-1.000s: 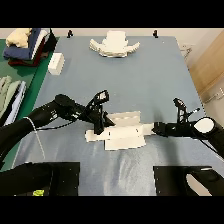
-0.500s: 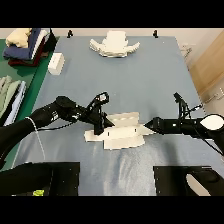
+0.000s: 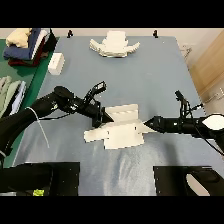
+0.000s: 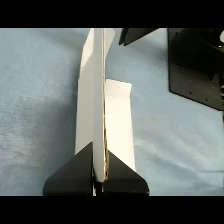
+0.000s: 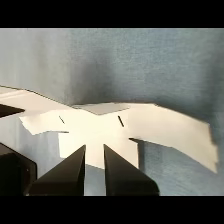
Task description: Fold the box.
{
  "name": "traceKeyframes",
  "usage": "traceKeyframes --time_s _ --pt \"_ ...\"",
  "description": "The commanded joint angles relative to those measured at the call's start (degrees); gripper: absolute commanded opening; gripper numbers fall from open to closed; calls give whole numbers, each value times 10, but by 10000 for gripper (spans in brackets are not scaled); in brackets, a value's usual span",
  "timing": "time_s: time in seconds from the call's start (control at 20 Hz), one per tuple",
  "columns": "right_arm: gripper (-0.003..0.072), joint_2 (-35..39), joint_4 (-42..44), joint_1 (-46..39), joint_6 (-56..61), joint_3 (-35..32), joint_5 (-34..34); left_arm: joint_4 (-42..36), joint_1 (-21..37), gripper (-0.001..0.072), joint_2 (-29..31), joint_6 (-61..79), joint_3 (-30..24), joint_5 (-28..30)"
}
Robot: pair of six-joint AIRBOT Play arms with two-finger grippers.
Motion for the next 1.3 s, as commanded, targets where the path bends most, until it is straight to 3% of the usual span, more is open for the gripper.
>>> traceKeyframes --time_s 0.0,0.15,0.35,0.6,0.75,1.0,1.25 --pt "179 1 -4 0 -2 0 -3 9 -14 15 -32 -16 12 -35" --pt "180 1 -7 0 -2 0 -4 19 -30 16 -33 -20 12 -35" --pt "179 1 -17 0 -2 0 -4 41 4 15 -38 -73 45 -46" --pt "180 1 -28 0 -4 0 -9 63 21 15 -105 -91 89 -88" --pt "179 1 -32 0 -9 0 -9 53 12 16 -118 -87 90 -84" --pt "179 1 -39 0 -13 0 -11 -37 0 16 -112 -67 90 -123" --pt "180 1 -40 0 -13 0 -13 -12 -16 15 -116 -67 76 -102"
